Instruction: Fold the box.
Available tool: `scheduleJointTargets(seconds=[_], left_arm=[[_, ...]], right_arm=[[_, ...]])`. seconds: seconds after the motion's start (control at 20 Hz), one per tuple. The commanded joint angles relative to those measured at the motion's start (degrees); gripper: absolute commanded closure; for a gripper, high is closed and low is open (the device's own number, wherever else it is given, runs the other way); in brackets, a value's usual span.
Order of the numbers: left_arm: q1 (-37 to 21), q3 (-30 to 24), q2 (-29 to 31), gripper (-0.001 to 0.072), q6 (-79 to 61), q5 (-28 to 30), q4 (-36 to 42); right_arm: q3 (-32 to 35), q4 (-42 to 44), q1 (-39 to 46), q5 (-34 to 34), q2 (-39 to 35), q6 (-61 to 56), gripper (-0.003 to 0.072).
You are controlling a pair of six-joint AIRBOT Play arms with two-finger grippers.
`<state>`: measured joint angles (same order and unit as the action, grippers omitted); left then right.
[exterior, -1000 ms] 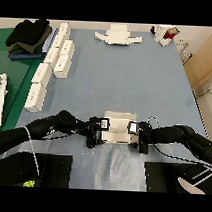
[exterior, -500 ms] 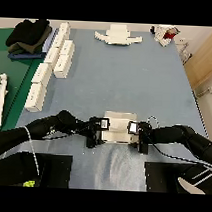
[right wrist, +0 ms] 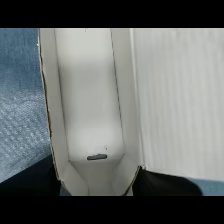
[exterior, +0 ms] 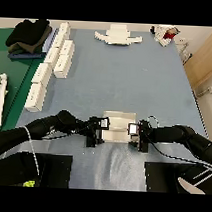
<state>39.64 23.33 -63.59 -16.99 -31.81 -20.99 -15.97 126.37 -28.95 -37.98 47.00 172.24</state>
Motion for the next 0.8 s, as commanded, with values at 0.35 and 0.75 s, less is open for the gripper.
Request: scheduleJointTargets(seconds=[0.35,0.75], left_arm=[[0.0,0.0,0.0,0.0183,-0.1,-0.1,0.0],[0.0,0.0,0.0,0.0184,-0.1,-0.1,0.0]], right_arm=[[0.0,0.1,0.0,-2.4,-0.1,-0.2,0.0118],[-2.6,-17.8,0.0,-5.7,-5.3,-23.2,-0.0034]])
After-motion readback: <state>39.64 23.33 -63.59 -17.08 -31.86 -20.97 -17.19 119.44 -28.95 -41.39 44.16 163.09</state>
